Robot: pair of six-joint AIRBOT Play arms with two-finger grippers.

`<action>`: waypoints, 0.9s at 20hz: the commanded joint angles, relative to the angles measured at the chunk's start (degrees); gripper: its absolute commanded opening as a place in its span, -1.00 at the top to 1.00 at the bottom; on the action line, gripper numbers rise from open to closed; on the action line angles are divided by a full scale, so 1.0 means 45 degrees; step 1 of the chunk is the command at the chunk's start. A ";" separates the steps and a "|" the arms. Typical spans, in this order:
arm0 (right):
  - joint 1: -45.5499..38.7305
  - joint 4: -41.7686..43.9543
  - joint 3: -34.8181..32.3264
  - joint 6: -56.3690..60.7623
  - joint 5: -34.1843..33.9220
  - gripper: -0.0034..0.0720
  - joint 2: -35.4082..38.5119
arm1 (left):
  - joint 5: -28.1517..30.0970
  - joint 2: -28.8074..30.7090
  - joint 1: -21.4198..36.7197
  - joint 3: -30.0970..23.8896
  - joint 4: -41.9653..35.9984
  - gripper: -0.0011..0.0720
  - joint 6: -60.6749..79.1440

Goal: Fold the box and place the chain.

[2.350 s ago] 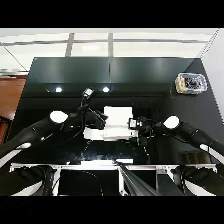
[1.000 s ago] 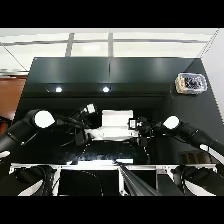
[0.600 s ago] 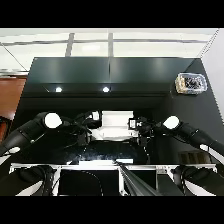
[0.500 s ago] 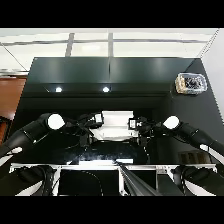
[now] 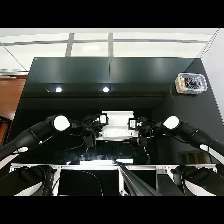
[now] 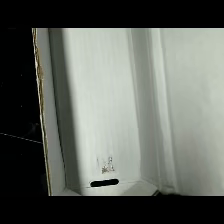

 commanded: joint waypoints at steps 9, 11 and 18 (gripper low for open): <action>0.0010 0.0005 -0.0005 0.0005 0.0000 -0.21 -0.0005 | 0.0787 -0.0641 -0.0180 0.0015 -0.2492 0.37 0.0233; 0.0010 0.0005 -0.0005 0.0005 0.0000 -0.21 -0.0005 | 0.0792 -0.0641 -0.0180 0.0015 -0.1923 0.28 0.0238; 0.0010 0.0005 -0.0005 0.0005 0.0000 -0.21 -0.0005 | 0.0267 -0.0641 -0.0423 0.0015 -0.1812 -0.15 0.0214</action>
